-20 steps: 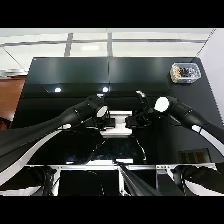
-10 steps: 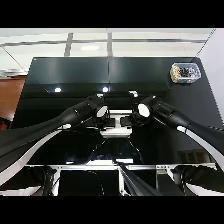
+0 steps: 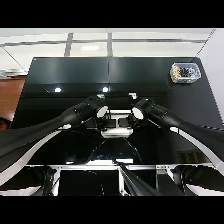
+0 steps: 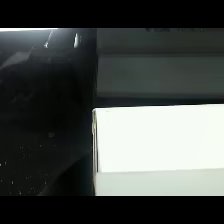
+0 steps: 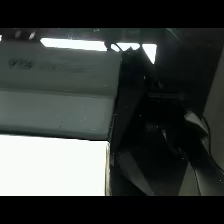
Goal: Fold the box and place the chain.
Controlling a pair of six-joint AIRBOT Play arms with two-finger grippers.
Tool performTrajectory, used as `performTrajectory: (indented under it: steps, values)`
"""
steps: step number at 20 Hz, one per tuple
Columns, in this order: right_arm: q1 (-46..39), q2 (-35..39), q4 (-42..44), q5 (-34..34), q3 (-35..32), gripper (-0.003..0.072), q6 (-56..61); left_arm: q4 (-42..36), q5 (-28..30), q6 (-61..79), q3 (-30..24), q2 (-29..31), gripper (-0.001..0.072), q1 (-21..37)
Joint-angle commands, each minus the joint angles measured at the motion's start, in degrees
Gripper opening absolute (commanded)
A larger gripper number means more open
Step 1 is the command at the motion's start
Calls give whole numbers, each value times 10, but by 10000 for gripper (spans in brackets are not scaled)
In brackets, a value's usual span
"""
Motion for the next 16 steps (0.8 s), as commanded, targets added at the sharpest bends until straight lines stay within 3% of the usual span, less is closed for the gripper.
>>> performTrajectory:
  steps: [1,3,4,5,6,7,8,12,14,16]
  values:
    - [3,-3,-3,3,0,10,22,2,-1,1,0,0,28,0]
    - [3,-2,-3,5,0,14,21,2,-1,1,0,0,28,0]
    - [3,-2,-3,8,3,142,21,2,-1,1,0,0,28,0]
    - [3,-2,-3,12,6,211,21,2,-1,1,0,0,28,0]
    - [3,-2,-3,13,9,209,21,2,0,1,0,0,28,0]
    - [3,-2,-3,13,12,153,21,2,0,1,0,0,28,0]
    - [3,-2,-3,13,13,12,21,2,0,1,0,0,28,0]
    - [3,-2,-2,17,15,18,21,2,0,1,0,0,28,0]
    - [3,1,-3,28,22,360,20,2,0,1,0,0,28,0]
    - [2,13,-6,50,34,377,-7,2,0,1,0,0,28,0]
